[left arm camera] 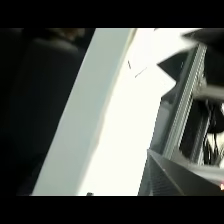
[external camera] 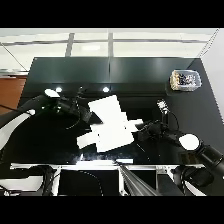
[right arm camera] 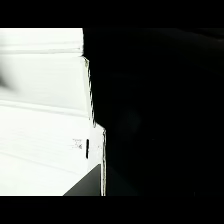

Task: Fold the box and place the chain.

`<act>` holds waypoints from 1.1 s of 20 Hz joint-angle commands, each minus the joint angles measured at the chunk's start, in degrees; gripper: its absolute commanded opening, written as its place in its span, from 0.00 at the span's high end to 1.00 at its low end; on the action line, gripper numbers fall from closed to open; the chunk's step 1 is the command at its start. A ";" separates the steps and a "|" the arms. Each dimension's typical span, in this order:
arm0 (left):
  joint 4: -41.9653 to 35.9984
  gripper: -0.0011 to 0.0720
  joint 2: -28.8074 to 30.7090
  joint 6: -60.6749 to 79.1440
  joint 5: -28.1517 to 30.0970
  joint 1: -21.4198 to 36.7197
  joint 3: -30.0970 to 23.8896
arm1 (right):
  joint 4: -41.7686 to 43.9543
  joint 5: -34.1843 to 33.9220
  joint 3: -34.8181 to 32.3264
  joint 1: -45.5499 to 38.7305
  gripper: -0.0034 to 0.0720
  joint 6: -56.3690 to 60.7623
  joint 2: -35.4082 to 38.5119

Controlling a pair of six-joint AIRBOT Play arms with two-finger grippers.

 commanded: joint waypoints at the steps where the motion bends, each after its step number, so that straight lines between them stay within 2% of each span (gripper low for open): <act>1: 5.42 0.22 -2.93 1.01 -3.85 -0.59 2.51 | 0.00 0.04 -0.04 0.07 0.94 0.00 0.04; 4: 7.93 0.26 -2.95 1.25 -4.87 -0.55 2.51 | -0.02 0.02 -0.04 0.07 0.94 0.00 0.04; 5: 7.91 0.42 -2.95 1.88 -5.07 -0.55 2.64 | -0.02 -0.02 -0.04 0.07 0.94 0.00 0.04; 6: 7.87 0.67 -2.95 2.45 -5.03 -0.52 2.86 | -0.02 -0.02 -0.04 0.07 0.94 0.00 0.04; 7: 7.63 0.83 -2.97 2.47 -4.87 -0.55 3.17 | -0.02 0.02 -0.04 0.07 0.94 0.00 0.04; 9: 6.99 0.87 -2.97 2.47 -4.24 -0.61 3.63 | -0.02 0.02 -0.04 0.07 0.94 0.00 0.04; 10: 6.91 0.94 -2.97 2.54 -3.85 -0.66 3.69 | -0.04 0.02 -0.04 0.07 0.94 0.00 0.04; 14: 7.98 0.95 -2.97 2.64 -4.20 -0.68 4.04 | -2.54 0.17 0.31 0.00 0.94 0.00 0.09; 15: 8.07 0.95 -2.95 2.67 -5.25 -0.68 4.68 | -3.13 0.72 0.70 -0.22 0.83 0.02 0.09; 16: 8.09 0.95 -2.84 2.64 -5.95 -0.68 5.35 | -3.80 1.99 1.53 -1.07 0.42 0.04 0.09; 17: 8.11 0.95 -2.38 2.73 -6.51 -0.68 5.90 | -5.33 4.28 2.84 -2.47 0.15 0.02 0.13; 19: 8.11 0.95 -0.37 5.57 -7.39 -0.70 6.80 | -13.49 13.20 7.80 -6.86 0.13 0.00 0.13; 22: 9.29 0.95 5.79 13.03 -6.80 -1.79 6.86 | -28.20 28.46 16.74 -12.11 0.13 -2.75 0.13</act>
